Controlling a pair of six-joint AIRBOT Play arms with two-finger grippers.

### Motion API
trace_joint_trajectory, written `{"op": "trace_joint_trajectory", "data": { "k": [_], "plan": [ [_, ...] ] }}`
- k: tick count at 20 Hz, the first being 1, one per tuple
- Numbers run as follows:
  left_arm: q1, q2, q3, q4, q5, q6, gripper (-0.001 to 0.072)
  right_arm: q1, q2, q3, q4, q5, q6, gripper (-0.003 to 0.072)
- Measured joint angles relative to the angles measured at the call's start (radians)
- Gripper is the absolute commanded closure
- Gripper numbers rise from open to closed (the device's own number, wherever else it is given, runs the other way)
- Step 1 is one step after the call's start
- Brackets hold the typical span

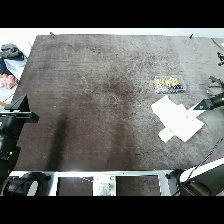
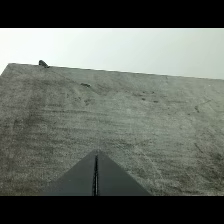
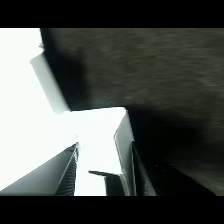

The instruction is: Fold the box and place the chain.

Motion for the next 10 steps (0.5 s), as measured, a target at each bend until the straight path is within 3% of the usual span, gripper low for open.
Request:
{"op": "trace_joint_trajectory", "data": {
  "k": [3, 4, 5, 6, 7, 10],
  "plan": [
    [0.000, 0.000, 0.000, 0.000, 0.000, 0.000, 0.0699, 0.004, -0.001, -0.030, -0.008, 0.033, 0.007, 0.0314],
    [0.000, 0.000, 0.000, 0.000, 0.000, 0.000, 0.0699, 0.003, -0.002, -0.039, -0.015, 0.042, 0.007, 0.0463],
    [0.000, 0.000, 0.000, 0.000, 0.000, 0.000, 0.0699, 0.003, -0.002, -0.047, -0.018, 0.055, 0.007, 0.0526],
    [0.000, 0.000, 0.000, 0.000, 0.000, 0.000, 0.0699, 0.003, -0.002, -0.056, -0.022, 0.069, 0.009, 0.0540],
    [0.000, 0.000, 0.000, 0.000, 0.000, 0.000, 0.0699, 0.004, -0.002, -0.064, -0.023, 0.087, 0.009, 0.0672],
    [0.000, 0.000, 0.000, 0.000, 0.000, 0.000, 0.0699, 0.005, 0.001, -0.079, -0.019, 0.121, 0.009, 0.0696]
  ]
}}
